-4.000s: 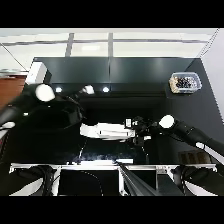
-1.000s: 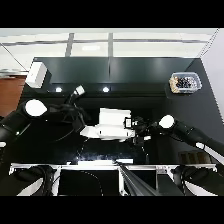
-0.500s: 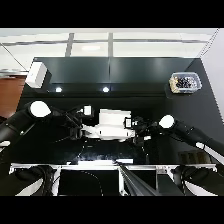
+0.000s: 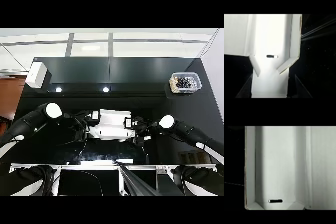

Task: Fold the box and place the chain.

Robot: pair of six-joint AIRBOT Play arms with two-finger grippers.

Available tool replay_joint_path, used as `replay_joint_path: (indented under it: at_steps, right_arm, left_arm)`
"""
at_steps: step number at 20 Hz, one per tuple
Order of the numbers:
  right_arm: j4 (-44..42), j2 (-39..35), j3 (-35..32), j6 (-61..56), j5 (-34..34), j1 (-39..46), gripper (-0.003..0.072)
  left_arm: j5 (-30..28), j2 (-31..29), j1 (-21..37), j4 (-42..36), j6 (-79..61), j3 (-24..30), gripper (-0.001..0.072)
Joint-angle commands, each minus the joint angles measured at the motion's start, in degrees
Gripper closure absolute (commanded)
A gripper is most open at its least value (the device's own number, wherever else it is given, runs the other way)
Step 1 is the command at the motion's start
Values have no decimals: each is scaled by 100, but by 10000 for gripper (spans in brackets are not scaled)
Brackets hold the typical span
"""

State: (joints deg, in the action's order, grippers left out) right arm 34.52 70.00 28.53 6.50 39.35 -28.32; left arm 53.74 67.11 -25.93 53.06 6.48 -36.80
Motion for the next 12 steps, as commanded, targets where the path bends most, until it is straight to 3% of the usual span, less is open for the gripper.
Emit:
replay_joint_path:
  at_steps: [1, 3, 5, 7, 9, 10, 12]
  right_arm:
    - [-2, 2, -4, -2, -13, -2, 248]
    - [-2, 4, -4, -2, -15, -2, 248]
    - [-2, 4, -4, -2, -15, 0, 248]
    - [-2, 2, -4, -2, -13, -2, 249]
    - [-2, 4, -4, -2, -15, -2, 248]
    - [-2, 4, -4, -2, -15, -2, 249]
    - [-2, 2, -4, -4, -15, -2, 248]
  left_arm:
    - [-483, 42, -188, -122, 232, 227, 116]
    - [-774, 42, -195, -437, 232, 328, 117]
    - [-953, 39, -195, -457, 232, 326, 175]
    - [-946, 39, -195, -457, 229, 326, 343]
    - [-728, 39, -195, -457, 227, 326, 458]
    - [-575, 42, -195, -503, 227, 326, 493]
    - [-343, 42, -195, -841, 190, 326, 494]
